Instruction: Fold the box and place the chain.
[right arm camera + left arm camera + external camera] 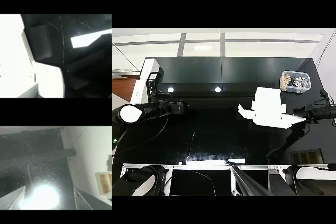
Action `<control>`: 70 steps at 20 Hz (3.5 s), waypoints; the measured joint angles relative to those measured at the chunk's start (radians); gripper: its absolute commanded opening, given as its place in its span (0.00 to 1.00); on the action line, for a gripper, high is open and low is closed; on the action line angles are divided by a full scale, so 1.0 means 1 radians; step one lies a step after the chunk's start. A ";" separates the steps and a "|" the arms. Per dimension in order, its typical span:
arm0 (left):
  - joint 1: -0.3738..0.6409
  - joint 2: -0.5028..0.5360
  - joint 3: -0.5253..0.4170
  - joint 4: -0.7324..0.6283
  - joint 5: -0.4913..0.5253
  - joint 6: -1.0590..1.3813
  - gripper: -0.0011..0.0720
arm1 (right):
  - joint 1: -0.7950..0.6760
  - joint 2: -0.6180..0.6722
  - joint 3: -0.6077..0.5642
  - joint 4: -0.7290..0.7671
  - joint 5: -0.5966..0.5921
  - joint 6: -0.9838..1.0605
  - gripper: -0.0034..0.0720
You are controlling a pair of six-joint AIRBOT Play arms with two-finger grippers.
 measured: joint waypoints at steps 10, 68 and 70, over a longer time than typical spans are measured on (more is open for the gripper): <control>0.000 0.000 0.000 0.000 0.000 0.000 0.97 | 0.042 0.004 -0.002 0.040 0.084 -0.084 0.10; -0.061 -0.505 0.083 -0.614 -0.518 1.084 0.05 | 0.770 0.641 -0.296 -0.095 -0.291 0.068 0.98; -0.106 -0.438 0.095 -0.546 -0.450 1.104 0.05 | 0.708 0.641 -0.229 -0.208 -0.267 0.068 0.98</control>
